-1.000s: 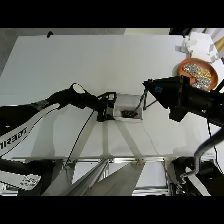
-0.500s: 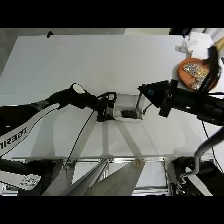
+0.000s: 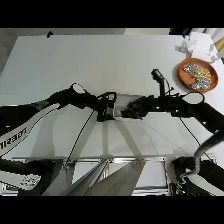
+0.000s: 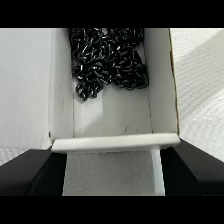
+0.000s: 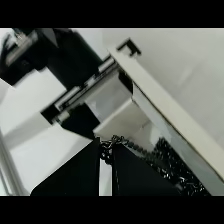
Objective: Fold the box and place the chain.
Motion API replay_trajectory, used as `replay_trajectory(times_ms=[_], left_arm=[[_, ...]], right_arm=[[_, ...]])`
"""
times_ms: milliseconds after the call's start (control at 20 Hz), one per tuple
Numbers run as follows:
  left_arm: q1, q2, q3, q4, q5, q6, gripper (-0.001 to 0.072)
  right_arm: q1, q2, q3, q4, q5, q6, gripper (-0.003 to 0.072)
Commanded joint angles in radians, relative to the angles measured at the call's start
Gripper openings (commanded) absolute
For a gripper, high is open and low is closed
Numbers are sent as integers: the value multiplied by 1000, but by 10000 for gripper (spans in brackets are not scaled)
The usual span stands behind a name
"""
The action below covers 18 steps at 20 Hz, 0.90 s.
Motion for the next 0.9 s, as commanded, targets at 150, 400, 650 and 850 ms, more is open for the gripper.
replay_trajectory(times_ms=[150, 400, 650, 850], left_arm=[[0, 0, 0, 0, 0, 0, 251], [1, 0, 0, 0, 0, 0, 251], [1, 0, 0, 0, 0, 0, 251], [1, 0, 0, 0, 0, 0, 251]], right_arm=[[61, -68, -1, -55, -80, -15, 16], [60, -62, -1, -55, -59, -15, 245], [60, 52, -1, -156, -51, -14, 244], [60, 231, -1, -428, -48, -10, 242]])
